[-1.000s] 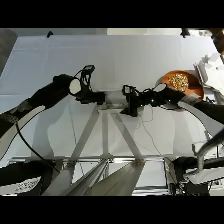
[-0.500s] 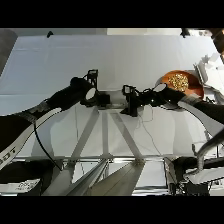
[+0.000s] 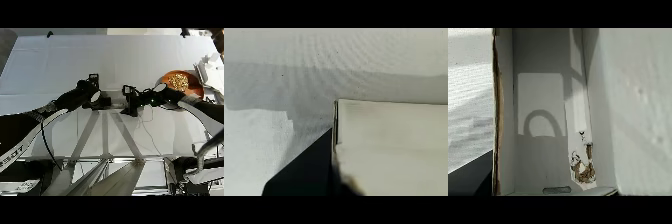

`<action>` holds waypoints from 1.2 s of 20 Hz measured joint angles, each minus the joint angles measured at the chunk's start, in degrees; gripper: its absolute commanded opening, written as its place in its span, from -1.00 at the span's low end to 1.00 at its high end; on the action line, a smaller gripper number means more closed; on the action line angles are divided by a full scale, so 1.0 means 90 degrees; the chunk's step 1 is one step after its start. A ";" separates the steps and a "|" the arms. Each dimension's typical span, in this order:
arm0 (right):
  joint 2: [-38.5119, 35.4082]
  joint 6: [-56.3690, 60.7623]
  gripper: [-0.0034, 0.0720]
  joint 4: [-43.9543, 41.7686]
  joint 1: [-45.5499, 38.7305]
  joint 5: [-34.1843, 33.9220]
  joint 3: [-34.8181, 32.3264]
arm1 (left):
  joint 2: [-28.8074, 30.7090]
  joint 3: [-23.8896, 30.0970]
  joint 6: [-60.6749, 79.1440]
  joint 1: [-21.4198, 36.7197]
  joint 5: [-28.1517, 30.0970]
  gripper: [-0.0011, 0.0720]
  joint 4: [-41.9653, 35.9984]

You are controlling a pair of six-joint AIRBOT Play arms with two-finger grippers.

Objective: Fold the box and place the chain.

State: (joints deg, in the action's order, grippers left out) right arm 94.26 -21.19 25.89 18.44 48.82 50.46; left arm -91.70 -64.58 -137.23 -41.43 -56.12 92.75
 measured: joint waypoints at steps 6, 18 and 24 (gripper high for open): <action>0.0000 0.0015 -0.03 0.0000 0.0000 0.0010 0.0000 | 0.0049 0.0005 -0.0068 0.0000 -0.0158 0.79 0.0002; 0.0000 0.0017 -0.03 -0.0005 0.0000 0.0002 0.0000 | 0.1202 0.0002 0.3143 0.1265 -0.1212 0.77 -0.1377; 0.0000 0.0017 -0.03 -0.0005 0.0000 0.0002 0.0000 | 0.1472 0.0053 0.6244 0.2365 -0.1151 0.77 -0.2905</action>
State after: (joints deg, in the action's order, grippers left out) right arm 94.26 -21.04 25.85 18.44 48.84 50.46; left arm -78.46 -64.10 -81.03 -20.14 -66.48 66.61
